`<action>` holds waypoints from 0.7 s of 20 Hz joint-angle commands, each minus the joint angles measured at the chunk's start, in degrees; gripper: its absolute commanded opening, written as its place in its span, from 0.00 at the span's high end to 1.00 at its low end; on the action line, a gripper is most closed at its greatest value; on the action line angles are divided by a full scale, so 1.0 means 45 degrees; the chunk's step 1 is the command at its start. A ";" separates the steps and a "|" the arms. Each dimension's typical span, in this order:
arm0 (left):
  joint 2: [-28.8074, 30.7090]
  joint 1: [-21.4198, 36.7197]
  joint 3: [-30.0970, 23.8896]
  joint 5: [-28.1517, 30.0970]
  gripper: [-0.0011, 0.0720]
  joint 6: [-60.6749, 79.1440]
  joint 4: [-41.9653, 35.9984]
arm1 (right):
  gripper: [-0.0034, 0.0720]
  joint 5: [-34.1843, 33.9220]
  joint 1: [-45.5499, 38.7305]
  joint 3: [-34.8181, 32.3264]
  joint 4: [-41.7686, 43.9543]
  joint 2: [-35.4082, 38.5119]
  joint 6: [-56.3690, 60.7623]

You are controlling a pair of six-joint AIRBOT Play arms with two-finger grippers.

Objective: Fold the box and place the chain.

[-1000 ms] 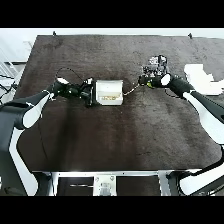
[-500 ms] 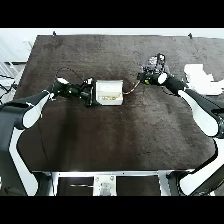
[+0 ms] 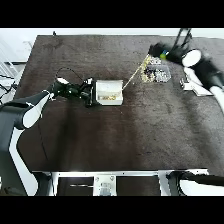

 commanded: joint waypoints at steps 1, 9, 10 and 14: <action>0.0000 -0.0010 0.0005 -0.0015 0.34 0.0000 0.0000 | 0.95 0.0097 0.0126 0.0330 -0.0719 0.1666 -0.0515; 0.0000 -0.0010 0.0005 -0.0087 0.34 0.0005 0.0000 | 0.95 0.1127 0.1039 -0.0073 -0.0738 0.1734 -0.0510; 0.0000 -0.0010 0.0005 -0.0087 0.34 0.0005 0.0000 | 0.95 0.1190 0.1190 -0.0073 -0.0738 0.1734 -0.0510; 0.0000 -0.0010 0.0005 -0.0087 0.34 0.0005 0.0000 | 0.95 0.2132 0.1685 -0.0073 -0.0738 0.1734 -0.0510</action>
